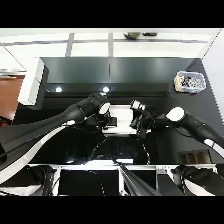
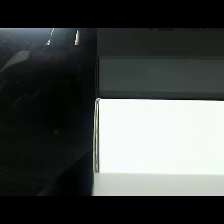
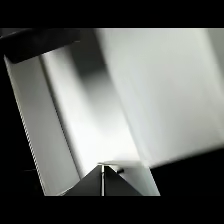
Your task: Fold the box and place the chain.
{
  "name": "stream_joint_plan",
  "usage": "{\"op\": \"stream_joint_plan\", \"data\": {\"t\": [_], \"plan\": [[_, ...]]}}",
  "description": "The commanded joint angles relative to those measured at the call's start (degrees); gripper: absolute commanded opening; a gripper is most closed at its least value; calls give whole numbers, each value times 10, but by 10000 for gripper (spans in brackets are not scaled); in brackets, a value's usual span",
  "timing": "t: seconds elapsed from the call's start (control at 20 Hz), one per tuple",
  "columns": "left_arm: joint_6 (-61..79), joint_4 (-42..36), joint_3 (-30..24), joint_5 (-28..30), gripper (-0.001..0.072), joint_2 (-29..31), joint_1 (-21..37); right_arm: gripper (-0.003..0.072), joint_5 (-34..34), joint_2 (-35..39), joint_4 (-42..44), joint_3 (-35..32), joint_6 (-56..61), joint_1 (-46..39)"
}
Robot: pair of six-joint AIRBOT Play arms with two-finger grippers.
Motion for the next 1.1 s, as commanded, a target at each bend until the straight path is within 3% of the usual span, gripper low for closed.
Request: {"op": "stream_joint_plan", "data": {"t": [0.0,0.15,0.3,0.5,0.75,1.0,1.05], "plan": [[0,0,0,-3,30,0,0,15,141,56,-108,49,296,-106],[0,0,0,-3,30,0,0,14,137,90,-104,45,402,-266],[0,0,0,0,30,0,0,15,48,86,-103,-28,564,-344],[0,0,0,-1,30,0,0,15,90,15,-38,-64,539,-284],[0,0,0,0,30,0,0,16,126,-72,108,-64,392,-182],[0,0,0,-1,30,0,0,28,162,-73,105,-62,374,-173],[0,0,0,-1,30,0,0,105,171,-73,104,-58,371,-173]]}}
